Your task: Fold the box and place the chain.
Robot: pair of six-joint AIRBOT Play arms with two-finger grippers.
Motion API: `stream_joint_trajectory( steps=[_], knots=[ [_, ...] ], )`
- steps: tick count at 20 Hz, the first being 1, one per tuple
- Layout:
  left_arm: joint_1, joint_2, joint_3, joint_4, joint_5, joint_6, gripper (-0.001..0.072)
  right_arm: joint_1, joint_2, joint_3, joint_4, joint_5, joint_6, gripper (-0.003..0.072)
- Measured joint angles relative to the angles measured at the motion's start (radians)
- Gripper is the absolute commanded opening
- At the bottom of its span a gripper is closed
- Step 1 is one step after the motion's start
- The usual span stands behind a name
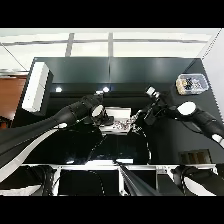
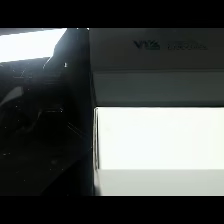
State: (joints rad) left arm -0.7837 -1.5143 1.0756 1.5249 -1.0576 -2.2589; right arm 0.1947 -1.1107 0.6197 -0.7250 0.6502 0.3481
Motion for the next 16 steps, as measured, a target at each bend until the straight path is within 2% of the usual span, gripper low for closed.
stream_joint_trajectory(
  steps=[4,10,13,16],
  knots=[
    [0.000,0.000,0.000,0.000,0.000,0.000,0.0033,-0.047,0.109,0.093,-0.012,0.208,0.189,0.0018],
    [0.000,0.000,0.000,0.000,0.000,0.000,0.0033,-0.071,0.183,0.355,0.080,0.557,0.398,0.0017],
    [0.000,0.000,0.000,0.000,-0.001,0.000,0.0033,-0.072,0.191,0.444,0.196,0.637,0.438,0.0017],
    [0.000,0.000,0.000,0.000,-0.001,0.000,0.0032,-0.071,0.194,0.483,0.295,0.670,0.455,0.0017]
  ],
)
